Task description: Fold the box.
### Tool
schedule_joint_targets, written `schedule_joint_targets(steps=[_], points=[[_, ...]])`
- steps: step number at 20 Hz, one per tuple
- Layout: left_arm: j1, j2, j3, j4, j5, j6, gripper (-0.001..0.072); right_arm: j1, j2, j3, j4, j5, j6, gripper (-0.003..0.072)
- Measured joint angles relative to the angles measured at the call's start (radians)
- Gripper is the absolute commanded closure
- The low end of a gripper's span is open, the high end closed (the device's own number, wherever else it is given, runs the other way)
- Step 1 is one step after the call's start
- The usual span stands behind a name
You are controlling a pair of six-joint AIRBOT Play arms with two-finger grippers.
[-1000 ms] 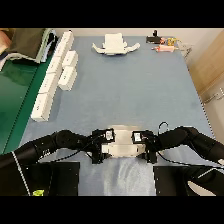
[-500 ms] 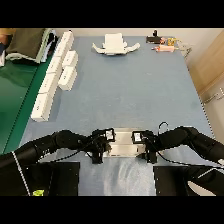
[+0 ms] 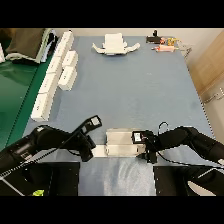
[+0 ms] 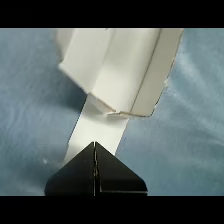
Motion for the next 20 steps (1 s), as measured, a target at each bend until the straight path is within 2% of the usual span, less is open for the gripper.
schedule_joint_targets(steps=[3,5,9,14,20], points=[[0.097,0.120,0.034,0.129,-0.124,-0.336,0.0695,0.000,0.000,0.000,0.000,0.000,0.000,0.0164],[0.166,0.165,0.038,0.190,-0.187,-0.549,0.0695,0.000,0.000,0.000,0.000,0.000,0.000,0.0163],[0.246,0.182,-0.003,0.163,-0.257,-0.774,0.0695,0.000,0.000,0.000,0.000,0.000,0.000,0.0164],[0.224,0.130,-0.089,0.032,-0.171,-0.852,0.0695,0.000,0.000,0.000,0.000,0.000,0.000,0.0163],[0.058,0.021,-0.119,-0.048,0.013,-0.889,0.0694,0.000,0.000,0.000,0.000,0.000,0.000,0.0163]])
